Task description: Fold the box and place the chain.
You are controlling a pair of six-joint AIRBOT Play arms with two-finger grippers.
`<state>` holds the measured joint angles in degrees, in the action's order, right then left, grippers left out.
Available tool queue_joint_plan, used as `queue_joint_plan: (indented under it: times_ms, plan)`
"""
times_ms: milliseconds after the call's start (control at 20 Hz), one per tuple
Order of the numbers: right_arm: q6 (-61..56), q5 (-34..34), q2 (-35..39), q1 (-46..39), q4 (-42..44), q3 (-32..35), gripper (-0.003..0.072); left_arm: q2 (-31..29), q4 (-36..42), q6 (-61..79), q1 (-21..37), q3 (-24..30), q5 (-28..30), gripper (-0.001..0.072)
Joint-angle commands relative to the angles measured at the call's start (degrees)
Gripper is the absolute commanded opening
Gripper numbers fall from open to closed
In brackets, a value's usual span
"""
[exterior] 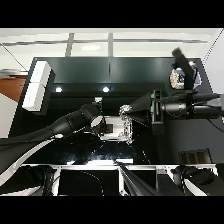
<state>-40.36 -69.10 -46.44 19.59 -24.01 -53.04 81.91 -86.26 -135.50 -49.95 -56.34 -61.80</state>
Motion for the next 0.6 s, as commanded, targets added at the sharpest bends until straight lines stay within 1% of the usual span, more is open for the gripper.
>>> queue_joint_plan:
  times_ms: [0,150,300,450,550]
  plan:
    - [-2.14,-0.04,0.04,0.28,1.51,-4.22,0.0038,0.02,-0.02,0.02,0.00,0.00,0.00,0.0031]
    - [-4.26,-0.37,-0.15,0.37,0.35,-5.14,0.0038,0.02,-0.02,0.02,0.00,0.00,0.00,0.0031]
    - [-7.48,-0.70,-1.97,2.12,-6.95,-4.72,0.0038,0.02,-0.02,0.02,0.00,0.00,0.00,0.0031]
    - [-8.79,-0.72,-4.81,3.04,-13.77,-1.51,0.0038,0.02,-0.04,0.02,0.00,0.00,0.00,0.0030]
    - [-8.72,0.87,-6.64,3.04,-14.49,2.08,0.0038,0.02,-0.04,0.02,0.00,0.02,0.00,0.0031]
